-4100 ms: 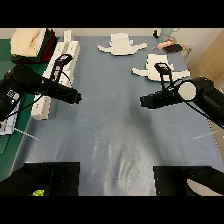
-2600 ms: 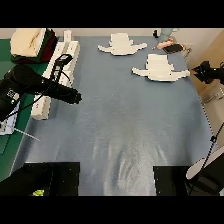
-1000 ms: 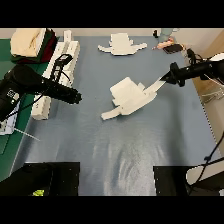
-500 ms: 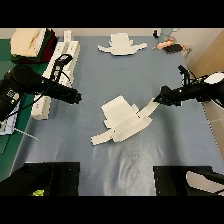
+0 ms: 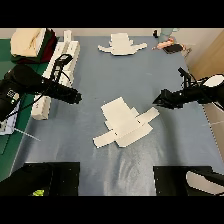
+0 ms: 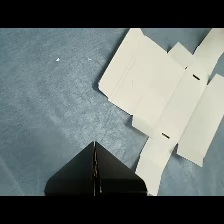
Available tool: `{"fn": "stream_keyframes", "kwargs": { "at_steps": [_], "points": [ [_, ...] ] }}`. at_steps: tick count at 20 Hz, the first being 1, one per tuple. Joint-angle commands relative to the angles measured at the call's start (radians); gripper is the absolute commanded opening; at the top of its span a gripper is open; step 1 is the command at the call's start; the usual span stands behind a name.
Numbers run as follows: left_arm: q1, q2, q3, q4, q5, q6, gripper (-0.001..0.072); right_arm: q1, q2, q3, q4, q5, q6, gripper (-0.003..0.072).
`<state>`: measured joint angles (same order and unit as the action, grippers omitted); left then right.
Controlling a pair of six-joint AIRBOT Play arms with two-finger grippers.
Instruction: Fold the box.
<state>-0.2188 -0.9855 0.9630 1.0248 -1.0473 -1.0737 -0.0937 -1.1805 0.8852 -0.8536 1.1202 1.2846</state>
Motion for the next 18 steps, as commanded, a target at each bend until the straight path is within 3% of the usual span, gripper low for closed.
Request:
{"fn": "stream_keyframes", "kwargs": {
  "at_steps": [1, 5, 11, 15, 18],
  "points": [
    [0.0, 0.0, 0.0, 0.0, 0.0, 0.0, 0.0016, -0.01, 0.002, 0.011, -0.055, -0.02, 0.01, 0.0536],
    [0.0, 0.0, 0.0, 0.0, 0.0, 0.0, 0.0016, -0.075, 0.002, 0.045, -0.06, -0.013, 0.043, 0.0537],
    [0.0, 0.0, 0.0, 0.0, 0.0, 0.0, 0.0016, -0.227, -0.042, 0.085, -0.111, 0.093, 0.036, 0.0523],
    [0.0, 0.0, 0.0, 0.0, 0.0, 0.0, 0.0016, -0.279, -0.225, 0.237, -0.108, 0.358, -0.167, 0.0511],
    [0.0, 0.0, 0.0, 0.0, 0.0, 0.0, 0.0016, -0.271, -0.367, 0.38, -0.1, 0.451, -0.257, 0.0511]
  ]
}}
